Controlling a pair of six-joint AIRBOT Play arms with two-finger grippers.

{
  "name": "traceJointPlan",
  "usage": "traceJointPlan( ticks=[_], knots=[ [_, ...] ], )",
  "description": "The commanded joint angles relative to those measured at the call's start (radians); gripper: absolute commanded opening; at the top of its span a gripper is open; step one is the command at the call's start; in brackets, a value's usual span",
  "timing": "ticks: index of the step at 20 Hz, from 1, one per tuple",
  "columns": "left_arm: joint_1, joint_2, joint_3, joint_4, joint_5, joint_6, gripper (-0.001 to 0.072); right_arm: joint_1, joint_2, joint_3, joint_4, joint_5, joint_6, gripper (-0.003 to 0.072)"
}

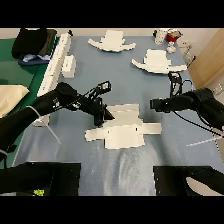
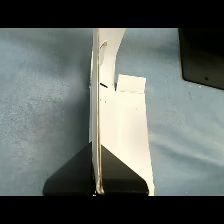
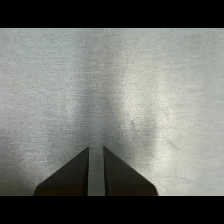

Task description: Fold the box.

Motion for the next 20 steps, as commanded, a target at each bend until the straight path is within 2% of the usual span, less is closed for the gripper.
traceJointPlan(
  ticks=[1, 15, 20],
  knots=[
    [0.009, -0.076, 0.045, 0.011, -0.079, -0.045, 0.0013, 0.0, -0.001, 0.001, 0.0, 0.0, 0.0, 0.0136],
    [-0.004, -0.087, 0.044, 0.012, -0.09, -0.074, 0.0013, 0.0, -0.003, 0.001, 0.0, 0.0, 0.0, 0.0136],
    [-0.019, -0.06, 0.037, 0.016, -0.043, -0.002, 0.0007, 0.001, -0.003, 0.001, 0.001, -0.001, 0.0, 0.0136]
  ],
)
